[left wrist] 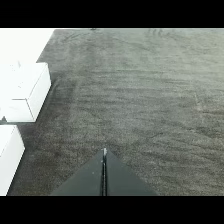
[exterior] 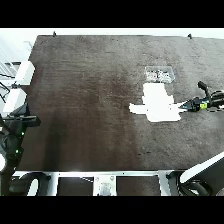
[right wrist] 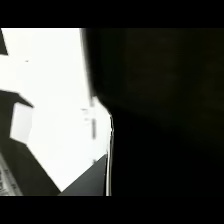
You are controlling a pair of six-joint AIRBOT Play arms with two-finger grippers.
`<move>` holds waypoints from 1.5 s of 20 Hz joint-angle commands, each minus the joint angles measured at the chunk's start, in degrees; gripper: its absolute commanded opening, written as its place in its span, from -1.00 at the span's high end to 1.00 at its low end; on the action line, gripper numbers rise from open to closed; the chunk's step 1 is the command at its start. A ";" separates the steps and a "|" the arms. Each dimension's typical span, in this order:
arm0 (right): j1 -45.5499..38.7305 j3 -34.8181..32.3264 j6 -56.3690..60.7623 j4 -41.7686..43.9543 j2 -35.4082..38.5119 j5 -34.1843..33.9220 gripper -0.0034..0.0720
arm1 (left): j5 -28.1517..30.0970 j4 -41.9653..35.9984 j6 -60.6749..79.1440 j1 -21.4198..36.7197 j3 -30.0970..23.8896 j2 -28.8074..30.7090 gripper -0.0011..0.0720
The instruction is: Fold the box and place the chain.
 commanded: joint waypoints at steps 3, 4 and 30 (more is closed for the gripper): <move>4.09 -17.62 -1.62 10.84 11.52 -6.60 0.89 | 0.02 0.02 0.00 0.02 0.00 0.00 0.92; 6.01 -21.62 -2.23 13.33 14.16 -8.57 0.89 | 0.00 0.02 0.00 0.02 0.00 0.00 0.92; 46.60 -39.15 -3.89 27.56 28.48 -54.64 0.89 | -2.21 0.63 0.02 0.04 0.00 0.00 -0.67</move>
